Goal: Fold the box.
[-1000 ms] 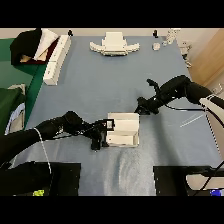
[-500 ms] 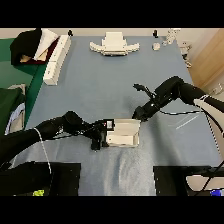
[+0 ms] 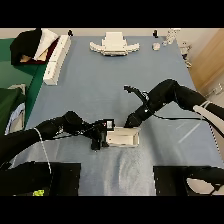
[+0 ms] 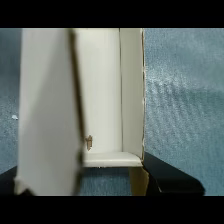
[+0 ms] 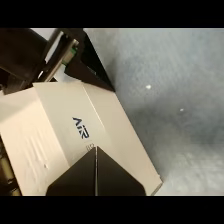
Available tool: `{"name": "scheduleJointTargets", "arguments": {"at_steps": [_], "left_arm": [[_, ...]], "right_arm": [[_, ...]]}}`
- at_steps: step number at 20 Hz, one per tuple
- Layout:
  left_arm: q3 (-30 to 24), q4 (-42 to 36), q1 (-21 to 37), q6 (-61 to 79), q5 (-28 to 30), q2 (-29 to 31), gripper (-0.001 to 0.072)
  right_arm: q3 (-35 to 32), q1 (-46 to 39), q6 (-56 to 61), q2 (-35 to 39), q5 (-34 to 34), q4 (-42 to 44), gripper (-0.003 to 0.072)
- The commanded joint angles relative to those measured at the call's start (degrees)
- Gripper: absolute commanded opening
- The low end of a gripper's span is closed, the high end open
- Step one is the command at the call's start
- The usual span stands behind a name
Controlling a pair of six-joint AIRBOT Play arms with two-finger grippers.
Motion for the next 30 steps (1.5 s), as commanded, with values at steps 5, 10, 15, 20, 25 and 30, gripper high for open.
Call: {"name": "scheduleJointTargets", "arguments": {"at_steps": [5, 10, 15, 20, 25, 30], "left_arm": [[0.0, 0.0, 0.0, 0.0, 0.0, 0.0, 0.0460], [0.0, 0.0, 0.0, 0.0, 0.0, 0.0, 0.0460], [0.0, 0.0, 0.0, 0.0, 0.0, 0.0, 0.0460], [0.0, 0.0, 0.0, 0.0, 0.0, 0.0, 0.0459], [0.0, 0.0, 0.0, 0.0, 0.0, 0.0, 0.0460], [0.0, 0.0, 0.0, 0.0, 0.0, 0.0, 0.0460]], "right_arm": [[-15.7, 7.3, -4.1, 17.8, 21.0, -3.1, 0.0003], [-21.6, 13.6, -4.1, 24.8, 28.6, -8.6, 0.0004], [-21.6, 19.3, -4.1, 24.9, 33.9, -12.5, 0.0004], [-21.6, 24.7, -4.0, 24.9, 37.5, -19.8, 0.0004], [-21.5, 26.3, -4.0, 24.9, 37.2, -22.0, 0.0257], [-20.8, 26.3, -5.6, 25.1, 36.9, -22.9, 0.0507]]}}
